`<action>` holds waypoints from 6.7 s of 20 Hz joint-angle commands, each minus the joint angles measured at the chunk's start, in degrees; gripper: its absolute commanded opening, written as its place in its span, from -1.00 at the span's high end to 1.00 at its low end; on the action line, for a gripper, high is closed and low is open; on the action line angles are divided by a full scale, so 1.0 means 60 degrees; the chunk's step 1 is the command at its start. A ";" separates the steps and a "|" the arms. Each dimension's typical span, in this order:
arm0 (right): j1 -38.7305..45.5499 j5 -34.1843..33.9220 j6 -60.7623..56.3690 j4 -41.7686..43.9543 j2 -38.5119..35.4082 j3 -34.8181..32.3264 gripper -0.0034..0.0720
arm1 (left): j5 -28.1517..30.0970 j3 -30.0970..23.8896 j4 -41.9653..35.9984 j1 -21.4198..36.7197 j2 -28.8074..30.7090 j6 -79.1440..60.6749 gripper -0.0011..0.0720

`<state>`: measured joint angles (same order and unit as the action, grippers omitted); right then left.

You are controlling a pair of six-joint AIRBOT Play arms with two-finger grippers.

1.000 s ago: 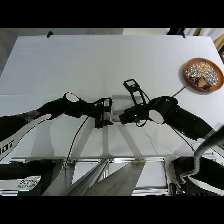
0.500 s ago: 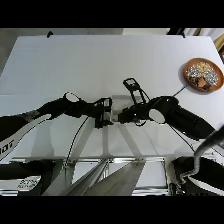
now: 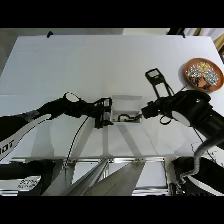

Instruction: Fold the box and place the chain.

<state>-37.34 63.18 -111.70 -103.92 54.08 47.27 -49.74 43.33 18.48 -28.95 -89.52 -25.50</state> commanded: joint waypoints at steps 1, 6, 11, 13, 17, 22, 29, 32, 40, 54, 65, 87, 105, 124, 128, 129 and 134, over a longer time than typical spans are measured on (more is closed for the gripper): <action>0.1555 -0.0295 0.0229 -0.0495 -0.0029 -0.0120 0.38 | 0.0000 0.0004 0.0000 0.0007 0.0004 -0.0004 0.58; 0.4630 -0.1315 0.1428 -0.0113 0.0991 -0.0117 -0.36 | 0.0000 0.0004 0.0000 0.0007 0.0004 -0.0004 0.58; 0.6779 -0.2401 0.2371 0.0200 0.2557 -0.0080 -0.03 | 0.0000 0.0004 0.0000 0.0007 0.0004 -0.0004 0.58; 0.6830 -0.2758 0.2422 0.0226 0.3246 0.0029 -0.03 | 0.0000 0.0004 0.0000 0.0007 0.0004 -0.0004 0.58; 0.6827 -0.3475 0.2503 0.1545 0.4437 0.0357 -0.03 | 0.0000 0.0004 0.0000 0.0007 0.0004 -0.0004 0.58; 0.6830 -0.3898 0.2670 0.1727 0.4550 0.0357 0.12 | 0.0000 0.0004 0.0000 0.0007 0.0004 -0.0004 0.58; 0.6830 -0.4098 0.2670 0.1960 0.4768 0.0357 0.53 | 0.0000 0.0004 0.0000 0.0007 0.0004 -0.0004 0.58; 0.6827 -0.3901 0.2667 0.1974 0.4754 0.0357 0.88 | 0.0000 0.0004 0.0000 0.0007 0.0004 -0.0004 0.58; 0.6827 -0.2619 0.3096 0.1967 0.2659 0.0353 0.88 | 0.0000 0.0004 0.0000 0.0007 0.0004 -0.0004 0.58; 0.5173 -0.1432 0.5417 0.6247 -0.2160 0.0353 0.88 | 0.0000 0.0004 0.0000 0.0007 0.0004 -0.0004 0.58; 0.3603 -0.2080 0.6065 0.7679 -0.2940 0.0353 0.88 | 0.0000 0.0004 0.0000 0.0007 0.0004 -0.0004 0.58; 0.3606 -0.1687 0.8976 1.1030 -0.2805 0.0350 0.88 | 0.0000 0.0004 0.0000 0.0007 0.0004 -0.0004 0.58; 0.1628 -0.2273 0.7832 0.8659 0.1246 -0.0572 0.88 | 0.0000 0.0004 0.0000 0.0007 0.0004 -0.0004 0.58; 0.4754 -0.0390 0.9282 0.7009 -0.0331 -0.0798 0.39 | 0.0000 0.0004 0.0000 0.0007 0.0004 -0.0004 0.58; 0.5898 0.0025 1.2983 0.7009 0.0076 -0.1082 0.39 | -0.0033 0.0004 0.0000 0.0007 0.0007 -0.0004 0.58; 0.5894 0.0022 1.4149 0.7016 0.0375 -0.1137 0.35 | -0.0040 0.0004 0.0000 0.0007 0.0007 -0.0004 0.58; 0.4856 -0.0820 1.7376 0.7552 0.1956 -0.1698 0.07 | -0.0036 0.0004 0.0000 0.0007 0.0007 -0.0004 0.58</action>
<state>-5.61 60.40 -21.15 -59.68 61.49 38.83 -49.95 43.33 18.48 -28.95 -89.52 -25.50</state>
